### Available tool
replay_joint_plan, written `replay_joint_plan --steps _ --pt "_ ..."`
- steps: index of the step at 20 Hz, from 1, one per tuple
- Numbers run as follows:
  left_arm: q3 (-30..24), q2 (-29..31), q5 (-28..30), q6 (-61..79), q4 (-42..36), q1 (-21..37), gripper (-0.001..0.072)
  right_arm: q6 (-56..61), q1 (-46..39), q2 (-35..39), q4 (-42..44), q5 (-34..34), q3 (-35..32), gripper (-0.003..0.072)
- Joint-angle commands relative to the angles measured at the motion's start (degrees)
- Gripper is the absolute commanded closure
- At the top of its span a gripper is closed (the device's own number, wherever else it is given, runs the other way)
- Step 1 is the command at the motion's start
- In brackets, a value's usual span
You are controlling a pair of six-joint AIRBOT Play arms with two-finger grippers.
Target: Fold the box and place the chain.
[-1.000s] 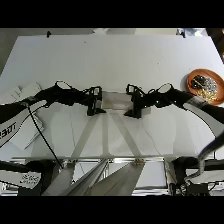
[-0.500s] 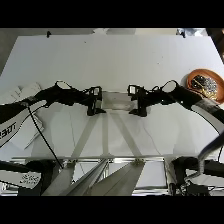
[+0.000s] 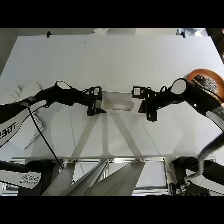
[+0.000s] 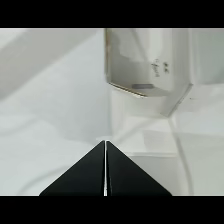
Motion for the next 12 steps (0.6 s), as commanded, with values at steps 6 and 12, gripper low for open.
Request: replay_joint_plan --steps 6,12 --pt "0.0 0.0 0.0 0.0 0.0 0.0 0.0692 3.7 0.0 -0.5 32.3 -18.2 0.1 0.0679" --pt "0.0 0.0 0.0 0.0 0.0 0.0 0.0692 3.7 0.0 -5.8 39.3 -28.3 0.1 0.0679"
